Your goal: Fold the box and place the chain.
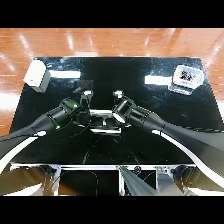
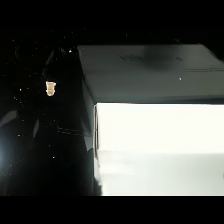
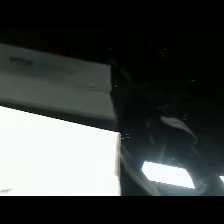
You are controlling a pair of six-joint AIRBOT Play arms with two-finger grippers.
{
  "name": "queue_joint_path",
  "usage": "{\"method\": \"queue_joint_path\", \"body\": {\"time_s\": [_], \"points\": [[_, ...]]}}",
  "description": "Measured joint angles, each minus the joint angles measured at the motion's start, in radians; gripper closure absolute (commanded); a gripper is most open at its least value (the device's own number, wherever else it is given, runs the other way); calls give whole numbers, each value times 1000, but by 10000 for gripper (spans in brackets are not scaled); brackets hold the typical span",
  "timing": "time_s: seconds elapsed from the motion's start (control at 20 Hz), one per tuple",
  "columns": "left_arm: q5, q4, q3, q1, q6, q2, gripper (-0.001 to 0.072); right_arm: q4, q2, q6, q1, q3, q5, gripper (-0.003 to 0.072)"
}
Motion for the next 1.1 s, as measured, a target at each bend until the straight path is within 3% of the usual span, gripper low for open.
{"method": "queue_joint_path", "body": {"time_s": [0.75,0.85,0.9,0.95,1.1], "points": [[5,1,0,0,0,0,690,31,0,-56,-2,0,-26,644],[6,5,0,0,5,0,690,43,0,-64,-2,0,-33,269],[6,5,0,0,5,0,690,56,0,-65,0,0,-52,274],[6,4,0,0,5,0,690,56,0,-64,0,0,-51,357],[5,3,0,0,3,0,690,49,0,-60,-1,0,-44,378]]}}
